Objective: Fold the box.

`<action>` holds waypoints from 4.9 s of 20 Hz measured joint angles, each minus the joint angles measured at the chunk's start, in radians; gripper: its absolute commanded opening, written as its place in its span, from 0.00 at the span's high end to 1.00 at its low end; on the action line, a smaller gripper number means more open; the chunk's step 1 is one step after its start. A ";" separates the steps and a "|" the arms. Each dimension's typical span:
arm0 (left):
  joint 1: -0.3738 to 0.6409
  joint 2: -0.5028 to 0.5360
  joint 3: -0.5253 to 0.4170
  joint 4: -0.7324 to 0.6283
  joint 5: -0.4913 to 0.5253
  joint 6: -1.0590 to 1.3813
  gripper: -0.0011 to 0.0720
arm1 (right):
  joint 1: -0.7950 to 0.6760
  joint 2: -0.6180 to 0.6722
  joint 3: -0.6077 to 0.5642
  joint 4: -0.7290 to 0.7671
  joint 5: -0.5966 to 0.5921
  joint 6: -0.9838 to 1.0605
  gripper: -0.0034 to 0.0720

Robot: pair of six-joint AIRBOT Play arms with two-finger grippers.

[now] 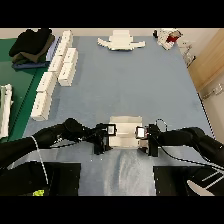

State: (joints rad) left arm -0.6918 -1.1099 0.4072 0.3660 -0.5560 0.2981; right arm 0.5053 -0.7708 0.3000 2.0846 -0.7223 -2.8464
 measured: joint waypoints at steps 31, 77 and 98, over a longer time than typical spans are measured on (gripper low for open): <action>0.000 0.000 0.000 0.000 -0.002 -0.001 0.27 | 0.062 -0.447 0.408 0.168 -0.018 1.301 0.74; 0.000 0.000 0.000 0.001 -0.002 0.000 0.27 | 0.062 0.100 0.039 -0.076 -0.098 0.130 0.73; 0.000 0.000 0.000 0.000 -0.002 -0.001 0.27 | 0.063 0.078 0.053 -0.011 -0.104 0.230 0.60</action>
State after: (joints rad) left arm -0.6918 -1.1099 0.4072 0.3664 -0.5579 0.2974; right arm 0.5686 -0.6930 0.3531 2.0739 -0.8265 -2.6160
